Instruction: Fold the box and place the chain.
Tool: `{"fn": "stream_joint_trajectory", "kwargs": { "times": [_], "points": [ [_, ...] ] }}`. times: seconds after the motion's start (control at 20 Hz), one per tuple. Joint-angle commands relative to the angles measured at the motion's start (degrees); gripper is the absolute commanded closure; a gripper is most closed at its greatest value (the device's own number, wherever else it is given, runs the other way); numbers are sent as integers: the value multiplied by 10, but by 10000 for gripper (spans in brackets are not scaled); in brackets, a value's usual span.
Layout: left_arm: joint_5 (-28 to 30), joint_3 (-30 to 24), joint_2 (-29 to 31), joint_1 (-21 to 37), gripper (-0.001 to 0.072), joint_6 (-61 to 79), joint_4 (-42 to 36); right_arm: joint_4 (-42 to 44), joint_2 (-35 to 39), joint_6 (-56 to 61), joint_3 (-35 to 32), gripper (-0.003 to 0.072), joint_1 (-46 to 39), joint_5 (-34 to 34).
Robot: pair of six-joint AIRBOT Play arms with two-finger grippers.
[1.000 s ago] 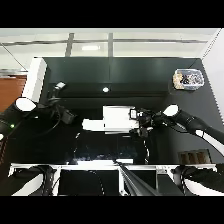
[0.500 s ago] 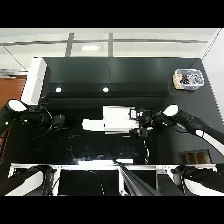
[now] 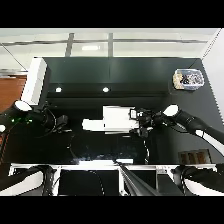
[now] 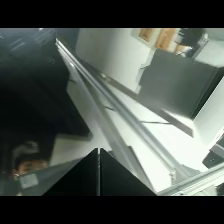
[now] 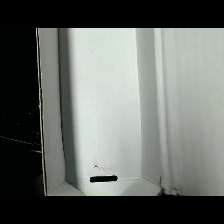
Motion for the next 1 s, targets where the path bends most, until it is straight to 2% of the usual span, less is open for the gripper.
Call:
{"fn": "stream_joint_trajectory", "kwargs": {
  "times": [0.0,0.25,0.35,0.7,0.75,0.9,0.95],
  "points": [
    [33,0,-26,-35,679,17,-68,0,0,0,0,291,0,0],
    [92,14,-51,-125,679,32,-128,0,0,0,0,291,0,0],
    [99,26,-51,-146,679,32,-137,0,0,0,0,291,0,0],
    [78,38,-54,-167,675,136,-242,0,0,0,0,290,0,0],
    [73,42,-54,-167,650,142,-241,0,0,0,0,291,0,0],
    [58,60,-54,-166,161,150,-240,0,0,0,0,291,0,0],
    [49,67,-54,-166,119,151,-240,0,0,0,0,291,0,0]
  ]
}}
